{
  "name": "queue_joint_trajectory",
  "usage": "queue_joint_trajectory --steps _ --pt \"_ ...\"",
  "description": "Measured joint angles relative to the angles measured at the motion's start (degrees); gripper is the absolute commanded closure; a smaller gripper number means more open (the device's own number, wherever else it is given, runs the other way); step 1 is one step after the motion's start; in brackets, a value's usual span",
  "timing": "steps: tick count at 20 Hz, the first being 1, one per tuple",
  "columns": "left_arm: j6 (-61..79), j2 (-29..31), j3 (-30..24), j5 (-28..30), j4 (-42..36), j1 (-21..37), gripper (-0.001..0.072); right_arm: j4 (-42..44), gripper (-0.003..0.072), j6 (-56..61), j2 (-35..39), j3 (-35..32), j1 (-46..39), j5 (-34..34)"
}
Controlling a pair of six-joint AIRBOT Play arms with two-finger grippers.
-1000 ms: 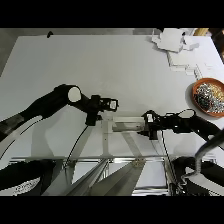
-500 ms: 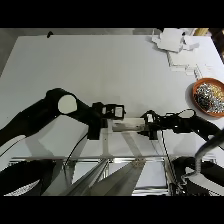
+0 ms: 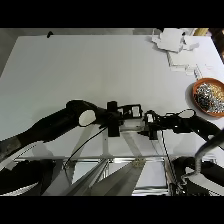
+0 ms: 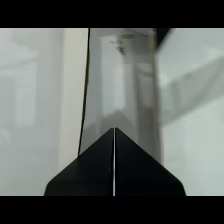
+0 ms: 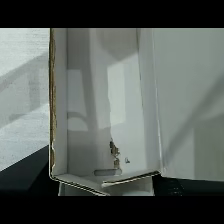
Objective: Fold the box and place the chain.
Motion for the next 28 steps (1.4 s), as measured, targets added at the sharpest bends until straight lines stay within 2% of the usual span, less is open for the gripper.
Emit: queue_joint_trajectory --steps 2,5,10,12,15,18,20,28 --pt "-1.2 -3.1 2.4 2.4 0.2 1.6 0.0705 0.0 0.0272 0.0 0.0 0.0 0.0 0.0" --pt "-2.2 -9.2 6.9 2.9 0.4 4.4 0.0704 0.0 0.0272 0.0 0.0 0.0 0.0 0.1" --pt "-2.9 -16.4 10.3 -1.8 0.0 7.8 0.0706 0.2 0.0272 0.0 0.0 0.0 0.0 0.0" --pt "-3.1 -16.0 10.6 -5.5 0.8 8.9 0.0706 0.1 0.0272 0.0 0.0 0.0 0.0 0.0" --pt "-4.0 -11.9 10.9 -13.6 1.5 10.0 0.0705 0.0 0.0272 -0.1 0.0 0.0 0.0 0.0" --pt "-5.0 -8.3 10.9 -22.5 1.8 9.5 0.0706 -0.1 0.0272 -0.1 0.0 0.0 0.0 -0.1" --pt "-5.7 -7.4 9.9 -26.0 1.9 8.8 0.0706 -0.1 0.0272 -0.1 0.0 0.0 0.0 0.0" --pt "-7.0 -6.6 0.9 -27.5 1.9 8.7 0.0701 0.0 0.0272 0.0 0.0 0.0 0.0 0.0"
